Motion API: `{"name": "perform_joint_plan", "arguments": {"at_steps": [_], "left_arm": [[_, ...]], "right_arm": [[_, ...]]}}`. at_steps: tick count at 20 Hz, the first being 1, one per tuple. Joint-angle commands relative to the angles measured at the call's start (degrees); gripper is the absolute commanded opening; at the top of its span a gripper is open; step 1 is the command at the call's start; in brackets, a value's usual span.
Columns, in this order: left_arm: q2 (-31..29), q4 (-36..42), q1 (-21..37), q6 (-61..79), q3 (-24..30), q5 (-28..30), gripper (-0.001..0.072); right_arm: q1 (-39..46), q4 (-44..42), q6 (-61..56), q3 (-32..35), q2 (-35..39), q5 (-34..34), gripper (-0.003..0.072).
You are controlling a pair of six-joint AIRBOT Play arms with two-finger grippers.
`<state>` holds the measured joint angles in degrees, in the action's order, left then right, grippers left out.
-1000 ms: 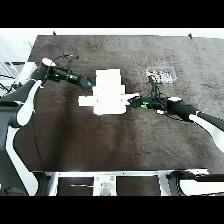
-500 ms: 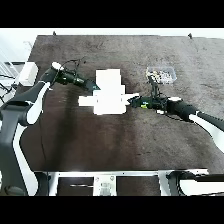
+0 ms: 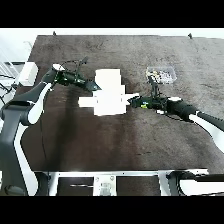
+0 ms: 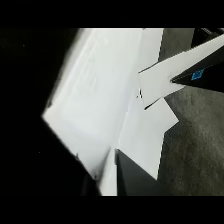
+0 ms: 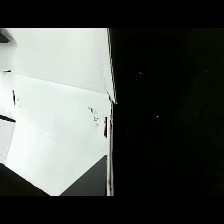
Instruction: Fold the box and place the chain.
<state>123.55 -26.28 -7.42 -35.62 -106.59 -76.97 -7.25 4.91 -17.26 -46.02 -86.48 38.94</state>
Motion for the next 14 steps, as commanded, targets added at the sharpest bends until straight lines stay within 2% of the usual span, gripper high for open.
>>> {"name": "perform_joint_plan", "arguments": {"at_steps": [1, 2, 3, 5, 6, 10, 14], "left_arm": [[0.28, 0.13, -0.02, 1.68, -0.07, -1.22, 0.0107], [0.26, 0.13, -0.02, 2.8, -0.07, -1.86, 0.0089], [0.26, 0.13, -0.02, 4.42, -0.07, -2.47, 0.0018], [0.22, 0.42, -0.02, 9.62, -0.07, -3.41, 0.0017], [0.11, 0.94, -0.02, 12.92, -0.07, -4.13, 0.0017], [-1.88, 0.98, -0.02, 25.18, -0.04, -6.16, 0.0012], [-4.92, 0.79, -0.04, 31.45, 0.68, -5.97, 0.0011]], "right_arm": [[-0.04, 0.0, -0.02, 0.02, 0.0, 0.0, 0.001], [0.0, -0.02, -0.04, 0.02, 0.0, 0.0, 0.0011], [0.04, -0.04, -0.04, 0.02, 0.0, 0.02, 0.0022], [0.42, -1.92, -0.26, 0.0, 0.26, 1.53, 0.0292], [1.11, -2.58, -0.22, 0.0, 0.83, 3.34, 0.0321], [8.0, -4.02, -0.63, 0.0, 5.79, 8.81, 0.0328], [16.98, -7.48, -0.61, 0.0, 11.17, 14.12, 0.0327]]}}
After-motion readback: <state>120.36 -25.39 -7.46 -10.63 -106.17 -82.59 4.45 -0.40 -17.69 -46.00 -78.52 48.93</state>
